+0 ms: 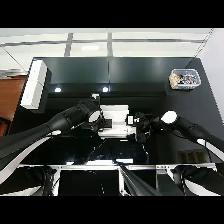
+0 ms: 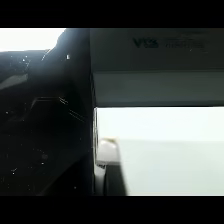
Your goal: Fold the box and place the chain.
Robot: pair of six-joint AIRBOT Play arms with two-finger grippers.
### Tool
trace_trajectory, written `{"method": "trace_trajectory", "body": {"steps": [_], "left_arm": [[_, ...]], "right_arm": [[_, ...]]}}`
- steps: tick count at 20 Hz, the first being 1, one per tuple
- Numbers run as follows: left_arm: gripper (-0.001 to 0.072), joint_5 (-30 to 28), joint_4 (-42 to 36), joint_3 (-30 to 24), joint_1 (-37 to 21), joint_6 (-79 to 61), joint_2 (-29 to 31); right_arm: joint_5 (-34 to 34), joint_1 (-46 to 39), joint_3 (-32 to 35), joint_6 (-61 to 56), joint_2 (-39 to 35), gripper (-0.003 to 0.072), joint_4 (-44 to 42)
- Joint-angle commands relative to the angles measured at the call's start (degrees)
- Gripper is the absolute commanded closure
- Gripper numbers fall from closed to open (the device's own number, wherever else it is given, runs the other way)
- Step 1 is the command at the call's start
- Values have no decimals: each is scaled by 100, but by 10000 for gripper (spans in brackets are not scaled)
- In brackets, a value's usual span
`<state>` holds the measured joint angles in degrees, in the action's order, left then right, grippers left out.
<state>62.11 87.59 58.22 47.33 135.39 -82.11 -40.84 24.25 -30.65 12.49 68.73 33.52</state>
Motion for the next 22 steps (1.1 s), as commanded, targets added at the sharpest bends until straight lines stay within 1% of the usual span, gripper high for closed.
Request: {"method": "trace_trajectory", "body": {"steps": [1,5,6,7,8,9,15,18,22], "left_arm": [[684,-11,26,7,0,-11,4],[684,-13,26,7,0,-11,4],[684,-15,26,7,0,-11,4],[684,-15,26,7,0,-11,4],[684,-15,26,7,0,-11,4],[684,-15,24,7,0,-11,4],[684,-24,24,7,0,-11,4],[683,-52,24,7,0,-13,4],[683,-63,22,7,0,-11,4]], "right_arm": [[-160,2,-4,-247,-341,72,682],[-157,4,-4,-168,-363,73,710],[-155,4,-4,-168,-363,93,704],[-168,4,-4,-177,-363,301,697],[-208,4,-4,-175,-361,452,678],[-254,4,-4,-205,-356,499,505],[-238,7,-4,-238,31,499,-1130],[-181,44,-2,-243,240,498,-1239],[-313,44,-2,-380,267,499,-1237]]}}
